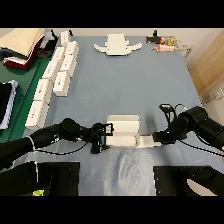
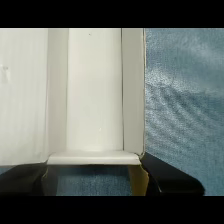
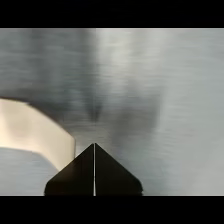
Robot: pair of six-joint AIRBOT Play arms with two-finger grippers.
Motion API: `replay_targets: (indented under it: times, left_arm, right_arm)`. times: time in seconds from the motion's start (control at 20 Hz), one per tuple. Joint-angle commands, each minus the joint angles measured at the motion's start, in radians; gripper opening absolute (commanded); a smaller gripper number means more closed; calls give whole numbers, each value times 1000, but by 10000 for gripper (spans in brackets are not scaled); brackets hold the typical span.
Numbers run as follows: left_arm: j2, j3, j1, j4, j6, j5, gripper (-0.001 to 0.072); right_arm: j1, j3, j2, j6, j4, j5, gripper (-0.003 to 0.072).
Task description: Fold the box.
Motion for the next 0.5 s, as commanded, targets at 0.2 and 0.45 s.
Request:
replay_targets:
  times: [0.2, 0.45]
  left_arm:
    - [0, 1, 1, 0, 0, 0, 469]
    - [0, 1, 1, 1, 0, 0, 470]
  right_arm:
    - [-13, -9, 21, -172, 345, 109, 6]
    - [-13, 26, 100, -179, 346, 101, 227]
